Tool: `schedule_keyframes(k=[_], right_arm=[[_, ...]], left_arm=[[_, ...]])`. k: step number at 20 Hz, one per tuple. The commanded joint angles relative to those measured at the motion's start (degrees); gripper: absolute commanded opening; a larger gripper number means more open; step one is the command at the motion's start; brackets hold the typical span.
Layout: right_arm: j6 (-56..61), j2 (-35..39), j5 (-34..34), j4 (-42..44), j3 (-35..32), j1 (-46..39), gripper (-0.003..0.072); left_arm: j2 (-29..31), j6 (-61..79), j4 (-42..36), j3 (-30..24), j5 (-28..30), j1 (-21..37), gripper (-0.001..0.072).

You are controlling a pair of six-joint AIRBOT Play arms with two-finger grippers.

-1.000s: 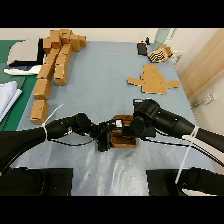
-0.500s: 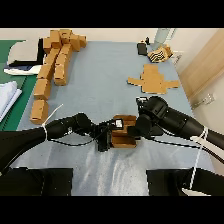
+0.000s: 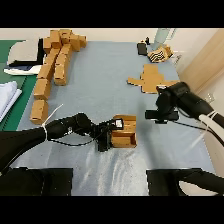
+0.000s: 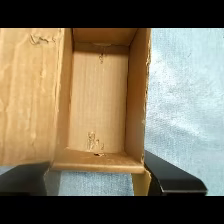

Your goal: Fold the box.

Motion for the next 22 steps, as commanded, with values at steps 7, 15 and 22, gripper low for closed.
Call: schedule_keyframes(k=[7, 15, 22], right_arm=[[-63.9, -11.6, 9.0, 53.4, 0.0, -10.9, 0.0], [-73.6, -4.4, -0.5, 62.1, -3.8, -5.6, 0.0001], [-78.0, 7.2, 15.5, 54.8, -15.5, 6.6, 0.0003]], left_arm=[[0.0, 0.0, 0.0, 0.0, 0.0, 0.0, 0.0446], [0.0, 0.0, 0.0, 0.0, 0.0, 0.0, 0.0446], [0.0, 0.0, 0.0, 0.0, 0.1, 0.0, 0.0446]])
